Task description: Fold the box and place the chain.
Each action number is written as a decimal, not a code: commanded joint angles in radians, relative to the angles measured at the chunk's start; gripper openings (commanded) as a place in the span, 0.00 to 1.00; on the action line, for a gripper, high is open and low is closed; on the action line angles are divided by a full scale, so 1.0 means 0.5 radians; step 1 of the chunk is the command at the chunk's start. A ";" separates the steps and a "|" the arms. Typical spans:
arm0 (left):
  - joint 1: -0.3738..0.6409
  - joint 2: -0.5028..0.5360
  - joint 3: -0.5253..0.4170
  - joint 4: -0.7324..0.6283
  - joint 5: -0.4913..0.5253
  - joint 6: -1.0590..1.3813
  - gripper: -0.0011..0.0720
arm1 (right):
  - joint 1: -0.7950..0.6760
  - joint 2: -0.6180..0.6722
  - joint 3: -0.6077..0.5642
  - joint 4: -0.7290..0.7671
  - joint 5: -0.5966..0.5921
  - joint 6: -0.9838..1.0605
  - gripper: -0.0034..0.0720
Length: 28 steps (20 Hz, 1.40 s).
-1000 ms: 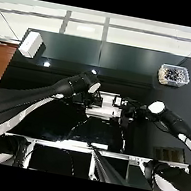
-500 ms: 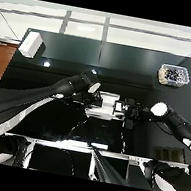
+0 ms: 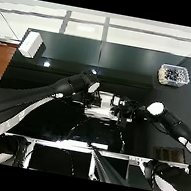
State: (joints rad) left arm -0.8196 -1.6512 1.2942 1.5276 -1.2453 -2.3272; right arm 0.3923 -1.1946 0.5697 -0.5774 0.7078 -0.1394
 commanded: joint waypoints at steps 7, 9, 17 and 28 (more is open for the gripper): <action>-0.002 0.000 0.002 -0.005 0.011 -0.005 0.05 | 0.009 -0.022 -0.001 -0.035 -0.011 0.272 0.58; -0.002 0.000 0.002 -0.005 0.012 -0.005 0.05 | 0.008 -0.018 0.001 -0.054 0.000 0.388 0.07; 0.001 0.000 0.002 -0.003 0.013 -0.005 0.05 | -0.653 0.376 0.362 -0.988 0.743 2.542 0.06; 0.002 0.000 0.002 -0.005 0.008 -0.005 0.05 | -0.999 -0.155 0.040 -0.471 0.864 2.868 0.06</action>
State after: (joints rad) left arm -0.8188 -1.6512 1.2942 1.5246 -1.2385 -2.3299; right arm -0.1535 -1.1702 0.6022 -0.9417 1.0981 1.3354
